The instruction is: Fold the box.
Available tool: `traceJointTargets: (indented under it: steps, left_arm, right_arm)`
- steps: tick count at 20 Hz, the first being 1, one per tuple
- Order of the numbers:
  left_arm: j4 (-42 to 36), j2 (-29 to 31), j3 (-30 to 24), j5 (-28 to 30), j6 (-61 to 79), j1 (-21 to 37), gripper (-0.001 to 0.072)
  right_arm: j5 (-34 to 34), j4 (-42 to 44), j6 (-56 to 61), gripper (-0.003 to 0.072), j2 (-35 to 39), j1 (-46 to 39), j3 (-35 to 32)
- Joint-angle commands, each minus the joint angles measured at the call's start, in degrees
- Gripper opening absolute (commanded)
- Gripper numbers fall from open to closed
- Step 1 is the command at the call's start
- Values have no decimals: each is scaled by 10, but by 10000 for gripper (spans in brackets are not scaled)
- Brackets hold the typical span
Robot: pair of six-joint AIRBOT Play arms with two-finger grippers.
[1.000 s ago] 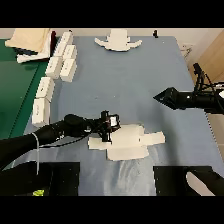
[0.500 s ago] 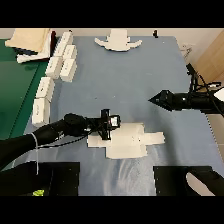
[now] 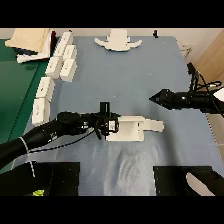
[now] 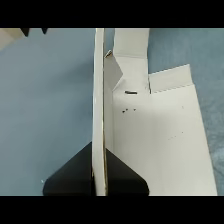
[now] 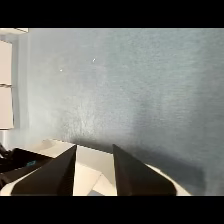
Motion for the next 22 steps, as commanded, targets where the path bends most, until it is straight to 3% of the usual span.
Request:
traceJointTargets:
  steps: [1,7,12,16,19,22]
  left_arm:
    - [-33,-26,-26,-9,21,0,6]
    - [-118,-58,-28,-9,57,0,7]
    - [-120,-68,-25,-17,57,2,11]
    - [-119,-50,-6,-23,-14,37,11]
    - [-97,-33,2,-67,-80,66,11]
    - [0,-33,4,-91,-169,73,11]
  right_arm:
    - [-5,1,0,350,0,1,0]
    - [-3,2,0,349,0,1,0]
    - [-4,2,0,350,0,4,0]
    - [-4,2,0,349,0,4,0]
    - [-4,2,0,350,0,4,0]
    - [-4,2,0,350,0,4,0]
